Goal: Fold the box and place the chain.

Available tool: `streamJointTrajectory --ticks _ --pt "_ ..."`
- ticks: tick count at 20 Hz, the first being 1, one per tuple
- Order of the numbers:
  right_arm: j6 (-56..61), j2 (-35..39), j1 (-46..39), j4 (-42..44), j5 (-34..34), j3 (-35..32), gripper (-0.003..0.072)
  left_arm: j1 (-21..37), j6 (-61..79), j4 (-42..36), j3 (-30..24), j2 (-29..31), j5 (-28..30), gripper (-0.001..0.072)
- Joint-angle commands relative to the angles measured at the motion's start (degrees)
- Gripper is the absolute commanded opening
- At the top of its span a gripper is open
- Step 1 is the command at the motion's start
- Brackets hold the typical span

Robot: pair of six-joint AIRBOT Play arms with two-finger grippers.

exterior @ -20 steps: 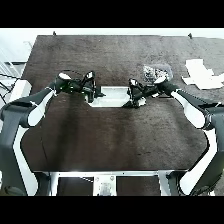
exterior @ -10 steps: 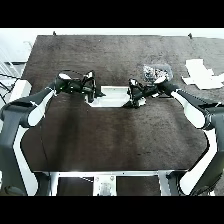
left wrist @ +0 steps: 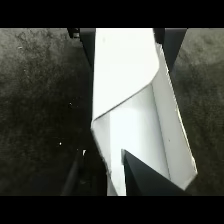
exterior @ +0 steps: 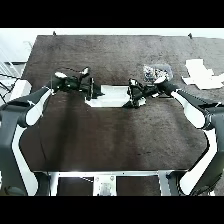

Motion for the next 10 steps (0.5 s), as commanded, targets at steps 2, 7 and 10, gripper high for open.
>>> streamJointTrajectory --ticks 2,7,10 --pt "0.00 -0.04 0.02 0.02 -0.02 0.00 0.0585 4.70 -4.55 -1.05 3.85 0.04 -9.51 0.0343" --pt "0.02 -0.04 0.02 0.02 -0.02 0.00 0.0585 6.82 -13.62 -1.73 10.67 0.70 -19.17 0.0011" --pt "0.00 -0.04 0.02 0.02 -0.02 0.00 0.0585 5.18 -14.80 -0.37 8.70 6.73 -14.75 0.0011"
